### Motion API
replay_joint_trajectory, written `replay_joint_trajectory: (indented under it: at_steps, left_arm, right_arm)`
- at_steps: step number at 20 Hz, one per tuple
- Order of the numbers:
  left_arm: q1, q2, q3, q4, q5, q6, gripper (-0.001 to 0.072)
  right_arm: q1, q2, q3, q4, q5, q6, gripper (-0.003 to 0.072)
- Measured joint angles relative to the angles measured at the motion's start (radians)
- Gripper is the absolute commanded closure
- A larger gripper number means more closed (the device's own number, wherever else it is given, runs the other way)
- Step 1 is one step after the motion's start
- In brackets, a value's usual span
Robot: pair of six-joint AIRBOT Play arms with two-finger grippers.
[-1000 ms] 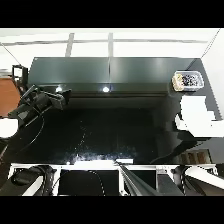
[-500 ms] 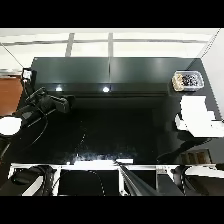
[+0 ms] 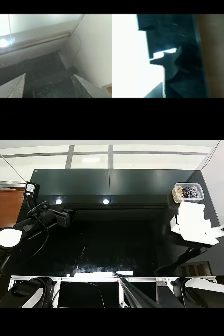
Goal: Fold the box and place the chain.
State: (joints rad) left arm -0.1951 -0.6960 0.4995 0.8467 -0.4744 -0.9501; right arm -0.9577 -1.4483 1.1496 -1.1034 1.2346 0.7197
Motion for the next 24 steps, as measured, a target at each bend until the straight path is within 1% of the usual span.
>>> replay_joint_trajectory:
  at_steps: [3, 5, 8, 11, 14, 17, 21, 24]
  left_arm:
    - [0.0, -0.002, 0.0, 0.0, -0.005, 0.0, 0.0007]
    - [0.0, -0.006, 0.0, -0.009, -0.013, 0.0, 0.0007]
    - [0.0, -0.019, 0.0, -0.026, -0.045, -0.001, 0.0007]
    - [0.0, -0.041, 0.0, -0.037, -0.081, -0.003, 0.0007]
    - [0.0, -0.083, 0.0, -0.05, -0.091, -0.003, 0.0007]
    - [0.0, -0.142, 0.0, -0.103, -0.103, -0.002, 0.0007]
    - [0.0, -0.212, 0.0, -0.175, -0.109, 0.0, 0.0007]
    - [0.0, -0.256, 0.002, -0.216, -0.116, 0.0, 0.0007]
  right_arm:
    - [0.025, 0.089, -0.071, 0.108, 0.013, -0.007, 0.067]
    - [0.068, 0.167, -0.151, 0.18, 0.003, -0.01, 0.0669]
    - [0.181, 0.28, -0.282, 0.256, -0.029, -0.012, 0.067]
    - [0.329, 0.352, -0.372, 0.322, -0.037, 0.008, 0.067]
    - [0.489, 0.382, -0.416, 0.349, -0.034, 0.043, 0.067]
    - [0.628, 0.394, -0.439, 0.374, -0.046, 0.066, 0.0671]
    - [0.752, 0.399, -0.472, 0.417, -0.136, 0.078, 0.0671]
    - [0.801, 0.401, -0.539, 0.515, -0.185, 0.048, 0.0671]
